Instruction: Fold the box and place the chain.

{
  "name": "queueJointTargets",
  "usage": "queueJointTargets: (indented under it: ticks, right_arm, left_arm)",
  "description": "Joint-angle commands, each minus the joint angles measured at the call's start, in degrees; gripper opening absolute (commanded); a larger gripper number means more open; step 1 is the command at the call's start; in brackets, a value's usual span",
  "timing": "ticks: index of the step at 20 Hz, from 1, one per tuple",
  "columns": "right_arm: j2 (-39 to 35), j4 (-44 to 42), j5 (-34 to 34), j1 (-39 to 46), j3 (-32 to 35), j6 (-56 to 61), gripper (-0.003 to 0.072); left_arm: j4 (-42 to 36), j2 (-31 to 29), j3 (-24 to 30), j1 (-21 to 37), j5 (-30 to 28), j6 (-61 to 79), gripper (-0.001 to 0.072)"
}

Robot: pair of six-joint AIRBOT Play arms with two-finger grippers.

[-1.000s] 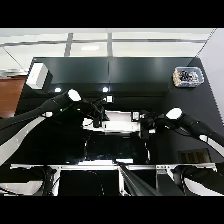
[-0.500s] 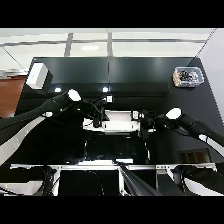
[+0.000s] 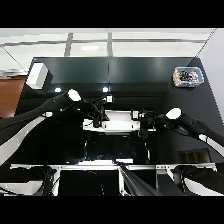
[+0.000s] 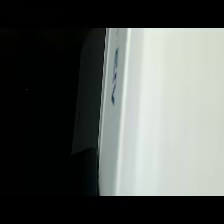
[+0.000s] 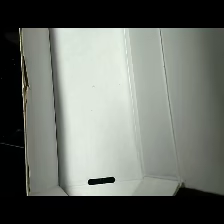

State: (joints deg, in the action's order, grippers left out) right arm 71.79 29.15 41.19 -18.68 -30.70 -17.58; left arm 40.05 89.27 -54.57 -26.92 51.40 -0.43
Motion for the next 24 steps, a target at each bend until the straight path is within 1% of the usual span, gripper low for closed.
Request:
queueJointTargets:
  ticks: [1, 5, 14, 17, 24]
  right_arm:
    - [0.2, 0.0, -0.2, -0.1, -0.2, 0.5, 0.0711]
    - [2.1, 2.6, 0.4, -0.1, -2.3, 5.1, 0.0710]
    - [2.1, 4.2, 2.1, -0.6, -2.2, 4.1, 0.0710]
    - [2.1, 5.4, 2.0, -1.4, -2.2, 4.1, 0.0710]
    - [2.1, 5.2, 1.6, -1.4, -2.2, 4.3, 0.0708]
  left_arm:
    - [0.0, 0.0, 0.0, 0.0, 0.0, 0.0, 0.0022]
    - [0.0, 0.0, 0.0, 0.0, 0.0, 0.0, 0.0022]
    - [0.0, 0.0, 0.0, 0.0, 0.0, 0.0, 0.0022]
    - [0.0, 0.0, 0.0, 0.0, 0.0, 0.0, 0.0022]
    - [0.0, 0.0, 0.0, 0.0, 0.1, 0.0, 0.0022]
